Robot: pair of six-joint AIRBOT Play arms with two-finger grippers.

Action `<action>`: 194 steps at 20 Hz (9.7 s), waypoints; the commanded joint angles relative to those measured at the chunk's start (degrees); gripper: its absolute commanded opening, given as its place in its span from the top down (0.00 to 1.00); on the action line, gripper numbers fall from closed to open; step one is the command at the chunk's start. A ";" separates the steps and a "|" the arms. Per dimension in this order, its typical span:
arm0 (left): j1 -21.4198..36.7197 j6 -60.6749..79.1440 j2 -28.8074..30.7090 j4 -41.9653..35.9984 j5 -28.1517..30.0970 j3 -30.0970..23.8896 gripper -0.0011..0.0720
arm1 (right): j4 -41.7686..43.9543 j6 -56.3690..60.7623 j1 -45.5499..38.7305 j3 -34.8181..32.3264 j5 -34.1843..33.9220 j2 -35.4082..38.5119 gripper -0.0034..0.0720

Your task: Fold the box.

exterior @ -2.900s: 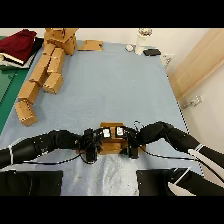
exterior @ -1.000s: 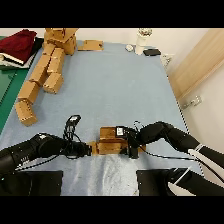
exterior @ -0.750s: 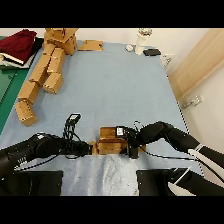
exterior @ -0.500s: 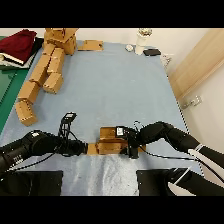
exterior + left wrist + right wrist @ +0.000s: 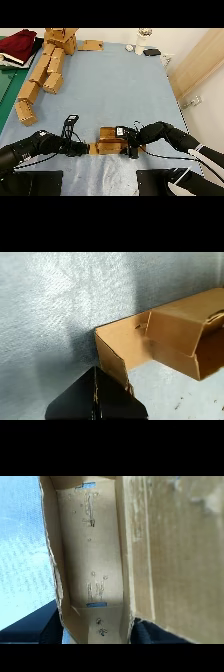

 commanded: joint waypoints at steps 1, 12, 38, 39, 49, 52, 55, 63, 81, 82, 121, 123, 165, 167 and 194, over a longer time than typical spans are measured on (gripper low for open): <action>-1.03 1.07 -2.21 -1.75 1.90 0.04 0.97 | 0.00 0.00 0.04 0.00 0.00 0.02 0.42; -1.01 1.77 -1.38 -1.97 0.66 0.74 0.97 | -0.02 0.00 0.02 0.00 0.02 0.02 0.42; -0.85 12.24 2.75 -13.84 7.32 0.72 0.69 | -0.02 0.00 0.02 0.00 0.00 0.02 0.42; -0.46 12.22 2.75 -13.68 7.37 0.72 0.69 | -0.02 0.00 0.04 0.00 0.02 0.04 0.42; 2.56 12.09 2.75 -15.96 6.99 0.72 0.42 | -0.02 0.00 0.04 0.00 0.00 0.04 0.42; 2.56 13.92 2.75 -17.40 6.99 0.72 0.42 | -0.02 0.00 0.04 0.00 0.00 0.02 0.42; 2.56 17.90 2.75 -20.90 6.99 0.72 0.42 | -0.02 0.00 0.04 0.00 0.00 0.04 0.42; 2.56 22.62 1.42 -25.46 5.14 0.72 0.42 | -0.02 0.00 0.04 0.00 0.02 0.04 0.42; 2.38 16.52 -4.31 -26.21 1.66 5.29 0.42 | -0.02 0.00 0.02 0.00 0.00 0.04 0.42; 1.68 12.85 -5.49 -21.77 0.50 6.75 0.42 | -0.02 0.00 0.04 0.00 0.02 0.04 0.42; -16.00 -42.93 -33.44 20.94 -26.43 39.95 0.97 | -0.02 0.00 0.02 0.00 0.02 0.04 0.42; -16.02 -41.66 -33.42 20.35 -26.47 40.28 0.84 | -0.02 0.00 0.04 0.00 0.00 0.02 0.42; 17.31 25.62 -0.26 -1.99 -31.39 15.52 0.97 | -0.22 0.00 0.02 0.00 0.02 0.04 0.42; 25.79 57.35 -0.59 -18.23 -31.87 12.15 0.97 | -0.22 0.00 0.02 0.00 0.00 0.04 0.42; 10.75 127.32 -10.05 -47.76 -2.95 1.60 0.04 | -0.28 0.00 0.04 0.00 0.02 0.04 0.42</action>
